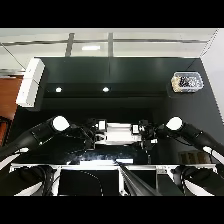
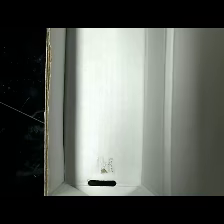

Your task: Fold the box and place the chain.

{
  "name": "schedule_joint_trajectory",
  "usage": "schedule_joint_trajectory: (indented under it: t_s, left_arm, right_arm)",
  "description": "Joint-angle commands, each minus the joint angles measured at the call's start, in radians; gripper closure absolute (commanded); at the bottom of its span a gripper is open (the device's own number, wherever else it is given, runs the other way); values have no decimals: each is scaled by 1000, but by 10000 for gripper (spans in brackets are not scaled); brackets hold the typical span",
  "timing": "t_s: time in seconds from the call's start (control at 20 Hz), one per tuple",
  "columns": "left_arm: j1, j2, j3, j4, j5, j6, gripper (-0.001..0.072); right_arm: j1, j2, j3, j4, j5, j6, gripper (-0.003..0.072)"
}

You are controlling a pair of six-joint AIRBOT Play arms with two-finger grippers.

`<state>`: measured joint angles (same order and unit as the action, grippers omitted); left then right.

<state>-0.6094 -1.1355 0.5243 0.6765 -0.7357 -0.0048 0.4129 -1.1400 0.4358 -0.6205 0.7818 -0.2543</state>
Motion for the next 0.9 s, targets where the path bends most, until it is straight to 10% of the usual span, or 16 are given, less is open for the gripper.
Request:
schedule_joint_trajectory:
  t_s: [0.0, 0.65, 0.75, 0.85]
  left_arm:
    - [-2, -1, 0, -59, 25, 1, 497]
    - [-87, -37, 0, -162, 97, 0, 586]
    - [-87, -37, 0, -162, 98, 0, 397]
    - [-87, -37, 0, -161, 97, 1, 448]
  right_arm:
    - [1, 1, 1, 0, 0, 0, 463]
    - [1, 1, 1, 0, 0, 0, 463]
    - [1, 1, 1, 0, 0, 0, 463]
    - [1, 1, 1, 0, 0, 0, 463]
